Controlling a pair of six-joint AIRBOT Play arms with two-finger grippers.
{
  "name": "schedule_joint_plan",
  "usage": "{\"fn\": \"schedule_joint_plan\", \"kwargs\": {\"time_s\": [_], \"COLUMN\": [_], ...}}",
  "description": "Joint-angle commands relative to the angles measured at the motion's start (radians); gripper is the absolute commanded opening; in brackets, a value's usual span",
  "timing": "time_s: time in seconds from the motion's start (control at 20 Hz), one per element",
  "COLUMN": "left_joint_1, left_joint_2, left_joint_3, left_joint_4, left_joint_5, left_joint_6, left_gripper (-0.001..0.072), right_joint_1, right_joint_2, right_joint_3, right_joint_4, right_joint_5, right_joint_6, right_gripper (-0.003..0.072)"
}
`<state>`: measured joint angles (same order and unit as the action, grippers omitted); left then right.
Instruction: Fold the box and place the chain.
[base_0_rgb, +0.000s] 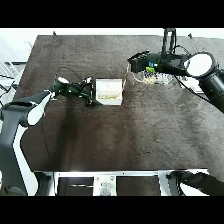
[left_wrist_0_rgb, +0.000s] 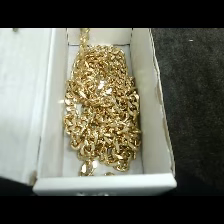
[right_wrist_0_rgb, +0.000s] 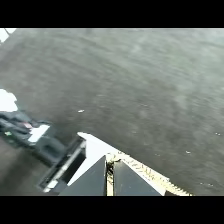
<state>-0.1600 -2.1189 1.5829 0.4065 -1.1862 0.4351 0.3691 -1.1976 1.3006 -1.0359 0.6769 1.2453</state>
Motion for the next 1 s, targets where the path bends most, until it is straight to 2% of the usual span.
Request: {"fn": "schedule_joint_plan", "kwargs": {"time_s": [0.0, 0.25, 0.55, 0.75, 0.8, 0.85, 0.9, 0.95], "left_joint_1": [0.001, 0.001, 0.001, 0.001, 0.001, 0.001, 0.001, 0.001], "left_joint_2": [0.0, 0.0, 0.0, 0.0, 0.0, 0.0, 0.0, 0.0], "left_joint_3": [0.0, 0.0, 0.0, 0.0, 0.0, 0.0, 0.0, 0.0], "left_joint_4": [0.0, 0.0, 0.0, 0.0, 0.0, 0.0, 0.0, 0.0], "left_joint_5": [0.0, 0.0, 0.0, 0.0, 0.0, 0.0, 0.0, 0.0], "left_joint_6": [0.0, 0.0, 0.0, 0.0, 0.0, 0.0, 0.0, 0.0], "left_gripper": [0.0429, 0.0429, 0.0428, 0.0428, 0.0428, 0.0428, 0.0428, 0.0428], "right_joint_1": [0.063, 0.13, 0.157, 0.154, 0.146, 0.128, 0.104, 0.075], "right_joint_2": [-0.007, -0.117, -0.29, -0.314, -0.314, -0.313, -0.312, -0.307], "right_joint_3": [-0.021, -0.074, -0.075, -0.076, -0.076, -0.076, -0.076, -0.076], "right_joint_4": [0.0, 0.007, 0.007, -0.006, -0.034, -0.051, -0.051, -0.058], "right_joint_5": [-0.034, -0.131, -0.147, -0.188, -0.19, -0.185, -0.167, -0.128], "right_joint_6": [0.003, 0.03, 0.037, 0.036, 0.036, 0.036, 0.034, 0.005], "right_gripper": [0.0009, 0.0009, 0.0009, 0.0011, 0.0097, 0.0347, 0.0428, 0.0419]}}
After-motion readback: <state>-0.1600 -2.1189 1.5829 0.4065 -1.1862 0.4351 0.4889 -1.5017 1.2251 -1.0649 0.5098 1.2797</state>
